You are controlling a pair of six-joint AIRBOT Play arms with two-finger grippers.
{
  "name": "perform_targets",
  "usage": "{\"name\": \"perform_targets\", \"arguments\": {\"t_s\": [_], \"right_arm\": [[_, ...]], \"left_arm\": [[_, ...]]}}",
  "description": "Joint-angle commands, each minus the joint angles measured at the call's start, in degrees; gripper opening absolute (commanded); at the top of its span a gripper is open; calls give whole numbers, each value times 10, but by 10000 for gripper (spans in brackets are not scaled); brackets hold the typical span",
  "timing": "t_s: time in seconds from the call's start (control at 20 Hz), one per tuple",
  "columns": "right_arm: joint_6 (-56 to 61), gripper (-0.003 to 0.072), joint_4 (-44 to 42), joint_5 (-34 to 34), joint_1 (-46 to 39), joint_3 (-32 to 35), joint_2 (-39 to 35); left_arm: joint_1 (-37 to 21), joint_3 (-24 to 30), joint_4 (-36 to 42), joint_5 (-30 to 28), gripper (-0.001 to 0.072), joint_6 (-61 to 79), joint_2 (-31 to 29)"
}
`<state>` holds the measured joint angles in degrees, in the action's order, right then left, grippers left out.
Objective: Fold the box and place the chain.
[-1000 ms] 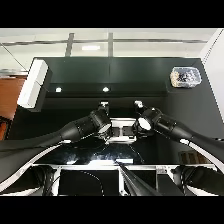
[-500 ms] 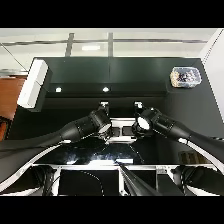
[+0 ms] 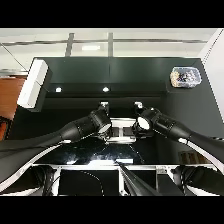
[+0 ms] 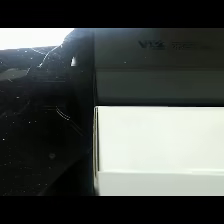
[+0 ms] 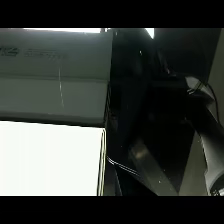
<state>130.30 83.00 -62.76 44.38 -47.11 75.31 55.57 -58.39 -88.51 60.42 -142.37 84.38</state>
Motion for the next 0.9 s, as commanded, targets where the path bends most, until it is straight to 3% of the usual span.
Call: {"name": "perform_targets", "arguments": {"t_s": [0.0,0.85], "right_arm": [[-2,208,0,-11,0,0,-1],[-2,206,17,-11,0,-31,5]], "left_arm": [[0,0,0,-1,31,-1,0],[0,0,1,1,31,-1,0]]}}
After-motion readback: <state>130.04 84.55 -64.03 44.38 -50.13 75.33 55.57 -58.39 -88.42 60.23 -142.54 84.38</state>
